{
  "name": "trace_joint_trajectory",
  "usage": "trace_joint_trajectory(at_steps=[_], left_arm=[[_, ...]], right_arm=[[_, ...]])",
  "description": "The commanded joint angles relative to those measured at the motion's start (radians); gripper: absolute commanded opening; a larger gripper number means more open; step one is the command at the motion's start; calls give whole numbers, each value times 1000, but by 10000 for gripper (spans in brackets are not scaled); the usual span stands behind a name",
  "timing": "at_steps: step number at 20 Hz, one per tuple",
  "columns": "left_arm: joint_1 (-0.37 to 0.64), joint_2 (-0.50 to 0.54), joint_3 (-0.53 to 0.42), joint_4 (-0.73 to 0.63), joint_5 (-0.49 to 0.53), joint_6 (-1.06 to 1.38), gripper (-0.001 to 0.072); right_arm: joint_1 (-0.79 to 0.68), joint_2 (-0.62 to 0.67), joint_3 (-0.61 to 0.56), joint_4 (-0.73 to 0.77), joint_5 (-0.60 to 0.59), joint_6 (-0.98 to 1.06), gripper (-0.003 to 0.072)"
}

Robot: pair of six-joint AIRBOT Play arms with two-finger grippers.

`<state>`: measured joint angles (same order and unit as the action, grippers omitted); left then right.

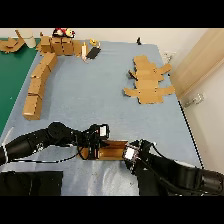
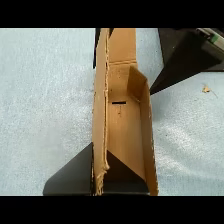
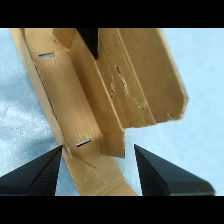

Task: Fold the box.

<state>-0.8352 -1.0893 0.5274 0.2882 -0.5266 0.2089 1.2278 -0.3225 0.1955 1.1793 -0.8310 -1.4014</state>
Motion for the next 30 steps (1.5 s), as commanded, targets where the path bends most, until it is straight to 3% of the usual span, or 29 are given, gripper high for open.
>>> trace_joint_trajectory(at_steps=[1, 4, 7, 10, 13, 23, 30], left_arm=[[0, 0, 0, 0, 0, 0, 12], [0, 0, 0, 0, 0, 0, 12], [0, 0, 0, 0, 0, 0, 12], [0, 0, 0, 0, 0, 0, 12], [0, 0, 0, 0, 0, 0, 12], [0, 0, 0, 0, 0, 0, 12], [0, 0, 0, 0, 0, 0, 11]], right_arm=[[-254, 3, -1, 351, 111, -462, 710], [-472, -33, 13, 621, 110, -816, 710], [-624, -164, 58, 851, 61, -1141, 710], [-694, -338, 134, 949, -40, -1336, 710], [-710, -417, 163, 953, -76, -1361, 710], [-708, -388, 163, 938, -86, -1364, 706], [-708, -461, 161, 949, -69, -1364, 705]])
